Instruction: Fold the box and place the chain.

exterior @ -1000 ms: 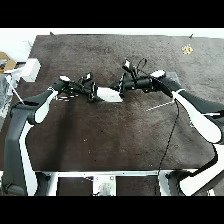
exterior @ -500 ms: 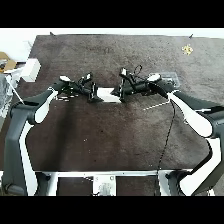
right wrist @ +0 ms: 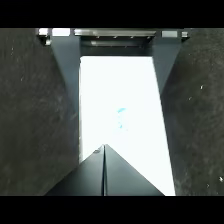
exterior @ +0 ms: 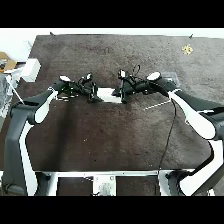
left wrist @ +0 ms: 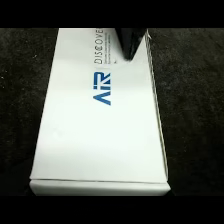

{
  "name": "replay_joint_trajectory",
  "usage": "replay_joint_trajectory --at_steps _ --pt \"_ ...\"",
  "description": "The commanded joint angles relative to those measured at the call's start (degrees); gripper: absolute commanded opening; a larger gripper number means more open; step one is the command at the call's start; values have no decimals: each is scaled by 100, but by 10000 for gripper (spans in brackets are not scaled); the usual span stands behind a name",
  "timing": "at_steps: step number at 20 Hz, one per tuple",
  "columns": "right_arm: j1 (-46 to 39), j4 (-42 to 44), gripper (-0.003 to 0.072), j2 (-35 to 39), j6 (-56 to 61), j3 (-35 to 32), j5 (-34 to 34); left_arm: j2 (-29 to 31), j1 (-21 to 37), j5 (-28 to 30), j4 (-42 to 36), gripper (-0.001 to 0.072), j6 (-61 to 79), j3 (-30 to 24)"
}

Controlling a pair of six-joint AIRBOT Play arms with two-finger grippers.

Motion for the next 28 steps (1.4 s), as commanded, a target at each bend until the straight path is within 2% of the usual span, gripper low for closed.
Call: replay_joint_trajectory --at_steps 1,3,5,8,11,14,19,22,28 --pt "-15 581 3 651 33 63 -221 -4 4 20 2 402 33 7" --pt "-35 457 2 1475 1169 50 -507 -4 4 17 2 401 33 7" --pt "-48 -153 2 2175 2184 -116 -922 -4 4 17 2 401 33 7" --pt "-52 -837 2 3462 3003 -1016 -2098 -4 4 17 2 401 33 7" --pt "-66 -1027 2 5042 3077 -2583 -3418 -4 4 17 2 401 33 7" --pt "-70 -1025 3 6631 3390 -4478 -4656 -4 4 15 -11 401 33 7" --pt "-70 -1023 4 8830 4336 -7318 -5786 -4 4 13 -17 401 31 7" --pt "-68 -1027 3 9654 4350 -8253 -6000 -4 4 24 -22 401 33 7" --pt "-66 -1023 4 9912 4354 -8435 -6000 -4 4 39 -256 401 31 7"
